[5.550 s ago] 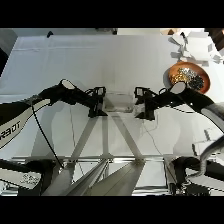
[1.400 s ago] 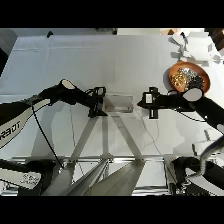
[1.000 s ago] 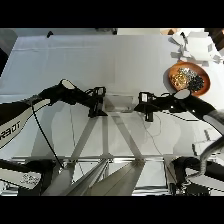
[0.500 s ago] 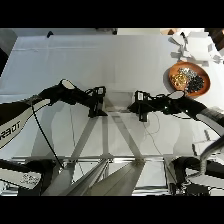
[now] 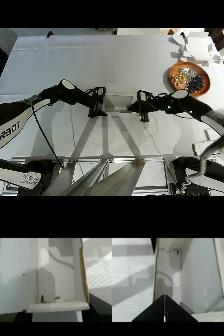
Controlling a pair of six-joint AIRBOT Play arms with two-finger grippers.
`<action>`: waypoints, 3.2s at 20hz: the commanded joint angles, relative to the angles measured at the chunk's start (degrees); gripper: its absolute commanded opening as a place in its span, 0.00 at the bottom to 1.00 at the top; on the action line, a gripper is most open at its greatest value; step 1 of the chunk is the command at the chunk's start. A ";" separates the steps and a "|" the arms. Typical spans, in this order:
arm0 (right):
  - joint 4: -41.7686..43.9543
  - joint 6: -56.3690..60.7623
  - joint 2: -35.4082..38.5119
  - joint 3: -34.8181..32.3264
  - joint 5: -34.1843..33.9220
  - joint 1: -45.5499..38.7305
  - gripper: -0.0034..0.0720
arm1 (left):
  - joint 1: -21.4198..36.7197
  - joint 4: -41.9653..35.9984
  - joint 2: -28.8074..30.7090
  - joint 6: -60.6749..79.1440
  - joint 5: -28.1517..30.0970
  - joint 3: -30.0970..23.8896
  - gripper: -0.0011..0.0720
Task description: Fold the box and place the chain.
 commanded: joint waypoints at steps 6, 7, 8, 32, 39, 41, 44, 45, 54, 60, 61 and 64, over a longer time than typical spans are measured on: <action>-9.53 21.70 9.20 -0.02 0.02 -8.61 0.06 | 0.00 0.00 -0.02 0.02 0.02 0.00 0.21; -9.57 29.11 9.22 -0.02 -0.07 -10.69 0.05 | 0.00 0.00 -0.02 0.02 0.02 0.00 0.21; -10.08 36.94 9.22 -0.02 -0.57 -12.57 0.05 | 0.00 0.00 -0.02 0.02 0.02 0.00 0.21; -0.83 74.64 -1.01 -7.39 -1.90 -8.74 0.05 | 0.00 0.00 -0.02 0.02 0.02 0.00 0.21; 9.60 73.37 -1.01 -7.41 2.21 -8.74 0.36 | 0.00 0.00 -0.02 0.02 0.02 0.00 0.21; 9.79 73.37 -1.01 -7.39 3.21 -8.74 0.36 | 0.00 0.00 -0.02 0.02 0.02 0.00 0.21; 11.10 73.29 -1.01 -7.39 4.50 -8.72 0.50 | 0.00 0.00 -0.02 0.02 0.02 0.00 0.21; 11.72 73.09 -1.01 -7.39 3.93 -8.24 0.53 | 0.00 0.00 -0.02 0.02 0.02 0.00 0.21; 10.93 72.67 -1.01 -7.39 -12.87 1.40 0.81 | 0.00 0.00 -0.02 0.02 0.02 0.00 0.21; 10.93 73.20 -0.90 -6.64 -19.56 4.57 0.81 | 0.00 0.00 -0.02 0.02 0.02 0.00 0.21; 11.45 73.42 -0.87 -6.40 -19.41 5.03 0.81 | 0.00 0.00 -0.02 0.02 0.02 0.00 0.21; 11.37 73.42 -0.87 -5.95 -19.39 6.16 0.82 | 0.00 0.00 -0.02 0.02 0.02 0.00 0.21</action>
